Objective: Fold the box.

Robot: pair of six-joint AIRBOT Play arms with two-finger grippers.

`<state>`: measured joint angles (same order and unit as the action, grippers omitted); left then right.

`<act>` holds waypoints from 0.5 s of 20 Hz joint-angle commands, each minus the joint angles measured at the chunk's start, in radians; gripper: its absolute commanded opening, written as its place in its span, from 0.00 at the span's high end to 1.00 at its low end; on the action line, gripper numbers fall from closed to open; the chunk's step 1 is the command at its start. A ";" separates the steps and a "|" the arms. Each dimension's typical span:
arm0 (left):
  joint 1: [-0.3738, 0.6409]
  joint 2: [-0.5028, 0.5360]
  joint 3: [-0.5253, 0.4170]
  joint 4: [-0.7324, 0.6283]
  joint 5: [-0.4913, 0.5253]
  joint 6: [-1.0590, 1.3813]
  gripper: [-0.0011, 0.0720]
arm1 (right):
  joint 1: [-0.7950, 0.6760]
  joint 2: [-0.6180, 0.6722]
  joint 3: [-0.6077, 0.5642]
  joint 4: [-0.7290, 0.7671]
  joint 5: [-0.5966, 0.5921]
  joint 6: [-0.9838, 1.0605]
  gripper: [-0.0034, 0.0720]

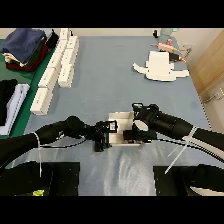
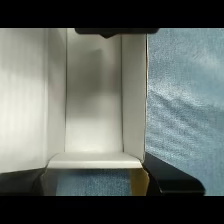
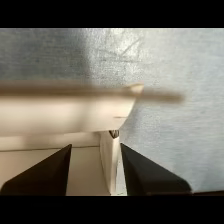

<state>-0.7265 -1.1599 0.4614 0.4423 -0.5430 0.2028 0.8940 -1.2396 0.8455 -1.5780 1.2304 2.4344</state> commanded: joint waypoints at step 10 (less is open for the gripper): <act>0.001 0.000 0.000 -0.001 0.009 0.045 0.27 | 0.001 0.000 0.001 -0.071 -0.026 0.000 0.95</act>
<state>-0.7265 -1.1599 0.4610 0.4408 -0.5335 0.2424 0.8928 -1.2388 0.8463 -1.6390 1.2209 2.4378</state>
